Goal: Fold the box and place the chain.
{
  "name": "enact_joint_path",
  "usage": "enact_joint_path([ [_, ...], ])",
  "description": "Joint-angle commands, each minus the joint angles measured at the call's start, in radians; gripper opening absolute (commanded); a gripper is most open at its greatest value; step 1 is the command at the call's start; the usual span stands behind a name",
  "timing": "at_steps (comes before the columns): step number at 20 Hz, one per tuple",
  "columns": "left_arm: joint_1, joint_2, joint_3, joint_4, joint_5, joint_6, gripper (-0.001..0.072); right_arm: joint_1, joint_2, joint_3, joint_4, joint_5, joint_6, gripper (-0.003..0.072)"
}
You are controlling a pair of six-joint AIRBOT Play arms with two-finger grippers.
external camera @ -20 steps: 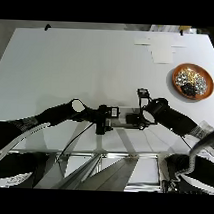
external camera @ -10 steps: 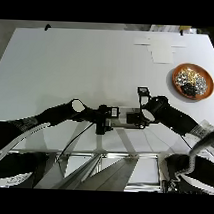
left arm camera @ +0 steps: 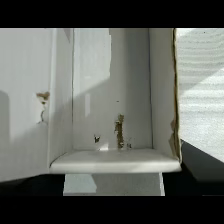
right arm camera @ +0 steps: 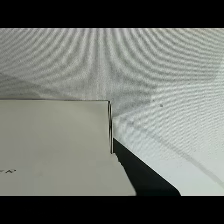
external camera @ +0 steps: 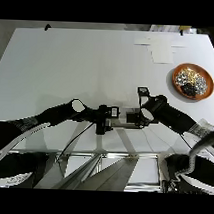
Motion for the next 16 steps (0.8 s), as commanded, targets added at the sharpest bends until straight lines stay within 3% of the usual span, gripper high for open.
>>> enact_joint_path([
  [1,0.001,0.000,0.000,0.000,0.000,0.000,0.0209,0.001,-0.001,-0.001,0.005,0.001,0.000,0.0060],
  [4,0.001,0.000,0.000,0.000,0.000,0.000,0.0209,0.001,-0.001,-0.001,0.005,0.003,0.000,0.0070],
  [5,0.001,0.000,0.000,0.001,0.000,0.000,0.0209,0.001,-0.001,-0.001,0.005,0.006,0.000,0.0141],
  [6,0.001,0.000,0.000,0.000,0.000,0.000,0.0209,0.001,-0.001,-0.001,0.005,0.009,0.000,0.0158],
  [7,0.001,0.000,0.000,0.000,0.000,0.000,0.0209,0.001,-0.001,-0.001,0.005,0.016,0.000,0.0133],
  [8,0.001,0.000,0.000,0.000,0.000,0.000,0.0209,0.001,-0.001,-0.001,0.004,0.021,0.000,0.0049],
  [16,0.001,0.000,0.000,0.000,0.000,0.000,0.0209,0.001,-0.001,-0.005,0.005,0.023,-0.001,0.0015],
])
